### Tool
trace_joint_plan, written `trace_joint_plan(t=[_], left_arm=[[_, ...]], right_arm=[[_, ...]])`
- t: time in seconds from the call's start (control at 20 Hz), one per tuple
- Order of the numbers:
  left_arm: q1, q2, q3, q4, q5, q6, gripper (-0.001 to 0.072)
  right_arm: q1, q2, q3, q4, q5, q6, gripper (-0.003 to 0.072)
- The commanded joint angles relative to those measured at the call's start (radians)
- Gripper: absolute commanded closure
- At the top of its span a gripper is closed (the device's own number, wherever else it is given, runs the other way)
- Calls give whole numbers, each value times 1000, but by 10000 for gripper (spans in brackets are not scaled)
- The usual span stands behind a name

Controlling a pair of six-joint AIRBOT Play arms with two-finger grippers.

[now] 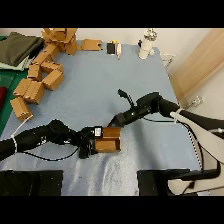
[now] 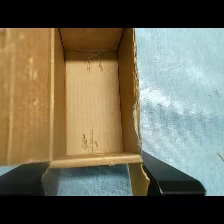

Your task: Fold the box.

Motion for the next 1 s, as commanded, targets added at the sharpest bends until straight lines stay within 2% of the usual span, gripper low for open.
trace_joint_plan(t=[0.0,0.15,0.35,0.6,0.8,0.95], left_arm=[[0,0,0,0,0,0,246],[0,0,0,0,2,0,246],[0,0,0,0,1,0,246],[0,0,0,0,1,0,246],[0,0,0,0,1,0,246],[0,0,0,0,1,0,246]], right_arm=[[82,154,-125,-50,128,-108,685],[169,344,-233,-241,319,-102,684],[286,523,-311,-388,520,-42,684],[432,616,-349,-603,691,-26,684],[602,678,-453,-735,902,-25,685],[692,728,-514,-782,968,-26,684]])
